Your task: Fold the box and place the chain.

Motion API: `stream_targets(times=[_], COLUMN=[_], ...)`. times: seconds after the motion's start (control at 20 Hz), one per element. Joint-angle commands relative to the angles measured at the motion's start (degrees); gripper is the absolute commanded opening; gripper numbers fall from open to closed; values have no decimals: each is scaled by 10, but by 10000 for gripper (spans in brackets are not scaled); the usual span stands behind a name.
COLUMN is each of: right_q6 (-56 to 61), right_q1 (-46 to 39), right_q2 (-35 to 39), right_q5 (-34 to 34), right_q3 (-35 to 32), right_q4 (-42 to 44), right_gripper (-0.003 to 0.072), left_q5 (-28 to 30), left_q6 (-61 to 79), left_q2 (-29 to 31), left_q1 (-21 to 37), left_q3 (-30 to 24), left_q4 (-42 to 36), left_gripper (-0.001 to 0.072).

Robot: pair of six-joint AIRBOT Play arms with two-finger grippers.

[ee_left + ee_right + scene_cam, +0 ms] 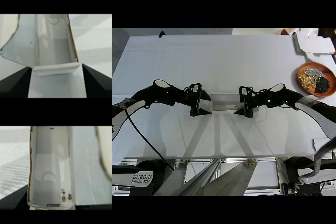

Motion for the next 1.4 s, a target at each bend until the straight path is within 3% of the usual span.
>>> stream_targets(times=[0.0,0.2,0.45,0.75,0.8,0.95,1.0,1.05,1.35], right_q6=[0,0,0,0,0,0,0,0,0], right_q1=[0,0,0,0,0,0,0,0,0], right_q2=[0,0,0,0,0,0,0,0,0], right_q5=[0,0,0,0,0,0,0,0,0], right_q3=[0,0,0,0,0,0,0,0,0], right_q4=[0,0,0,0,0,0,0,0,0], right_gripper=[466,466,466,466,466,466,466,466,466], left_q5=[0,10,68,73,73,73,73,73,73], left_q6=[1,1,-10,-14,-14,-14,-14,-14,-14], left_q2=[-5,-17,-30,-30,-30,-30,-30,-30,-30], left_q1=[0,-14,-45,-46,-46,-46,-46,-46,-46], left_q3=[-2,-2,-2,-2,-2,-2,-2,-2,-2], left_q4=[-19,-15,-11,-11,-11,-10,-10,-10,-11], left_gripper=[702,701,701,699,655,356,301,275,276])
